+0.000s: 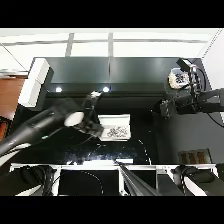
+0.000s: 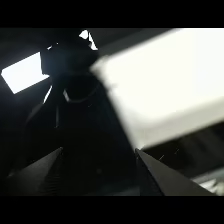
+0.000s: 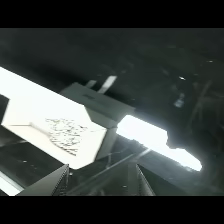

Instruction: Fold the box and place the chain.

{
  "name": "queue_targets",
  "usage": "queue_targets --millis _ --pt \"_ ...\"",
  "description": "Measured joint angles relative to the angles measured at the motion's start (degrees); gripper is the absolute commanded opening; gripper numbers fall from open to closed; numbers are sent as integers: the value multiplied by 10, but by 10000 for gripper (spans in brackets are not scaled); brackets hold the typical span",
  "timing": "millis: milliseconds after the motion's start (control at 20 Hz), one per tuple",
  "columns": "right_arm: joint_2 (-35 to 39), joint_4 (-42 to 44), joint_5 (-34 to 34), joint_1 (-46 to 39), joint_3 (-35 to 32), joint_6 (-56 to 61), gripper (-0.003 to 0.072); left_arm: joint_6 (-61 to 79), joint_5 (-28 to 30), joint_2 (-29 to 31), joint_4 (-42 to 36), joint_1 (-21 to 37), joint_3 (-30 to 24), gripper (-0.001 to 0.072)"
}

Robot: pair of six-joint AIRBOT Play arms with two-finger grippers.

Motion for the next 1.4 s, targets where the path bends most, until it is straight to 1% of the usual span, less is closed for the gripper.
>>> queue_targets --millis 50,150,200,250,350,450,600,700,850,1050,1400 --pt "0 -7 -2 0 0 0 488 56 13 39 -30 33 -34 522" --pt "0 -14 -11 0 0 0 488 213 43 111 -138 113 -105 525" --pt "0 -18 -18 0 0 0 488 313 54 140 -208 158 -143 588" --pt "0 -19 -26 0 0 0 488 407 64 160 -268 197 -176 720" --pt "0 -22 -41 0 0 0 488 597 95 184 -361 259 -236 713" --pt "0 -23 -50 0 0 0 488 765 132 190 -420 289 -279 713" --pt "0 -24 -55 0 0 0 488 974 193 173 -465 292 -310 712" --pt "0 -24 -58 0 0 0 488 1069 224 147 -484 281 -318 711" --pt "0 -24 -60 0 0 0 487 1172 245 97 -522 262 -317 711" --pt "0 -25 -61 0 0 2 488 1233 257 37 -562 238 -300 711" --pt "0 -25 -64 0 -1 2 488 1259 258 -9 -587 206 -279 712"
